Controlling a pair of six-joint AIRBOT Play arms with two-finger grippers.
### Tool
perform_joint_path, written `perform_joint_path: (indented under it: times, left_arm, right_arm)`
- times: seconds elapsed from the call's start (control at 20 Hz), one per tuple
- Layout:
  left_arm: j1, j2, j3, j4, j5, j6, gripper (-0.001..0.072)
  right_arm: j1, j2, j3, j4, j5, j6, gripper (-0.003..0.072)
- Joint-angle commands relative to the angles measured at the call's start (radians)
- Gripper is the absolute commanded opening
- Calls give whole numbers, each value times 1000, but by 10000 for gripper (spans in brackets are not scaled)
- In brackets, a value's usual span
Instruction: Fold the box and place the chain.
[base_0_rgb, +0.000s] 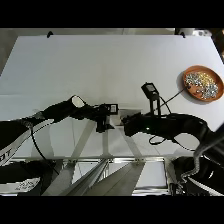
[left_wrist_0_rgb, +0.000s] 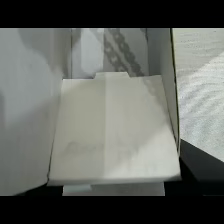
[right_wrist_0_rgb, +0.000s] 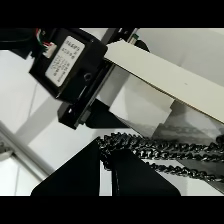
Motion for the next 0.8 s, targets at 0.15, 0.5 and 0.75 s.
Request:
perform_joint_path:
  times: [0.15,0.5,0.75]
  left_arm:
    - [0,0,0,0,0,0,387]
    - [0,0,0,0,0,0,387]
    - [0,0,0,0,0,0,387]
  right_arm:
    - [24,-188,1,-10,-98,7,14]
    - [24,-276,1,-128,-143,143,204]
    - [24,-238,1,-128,-133,153,203]
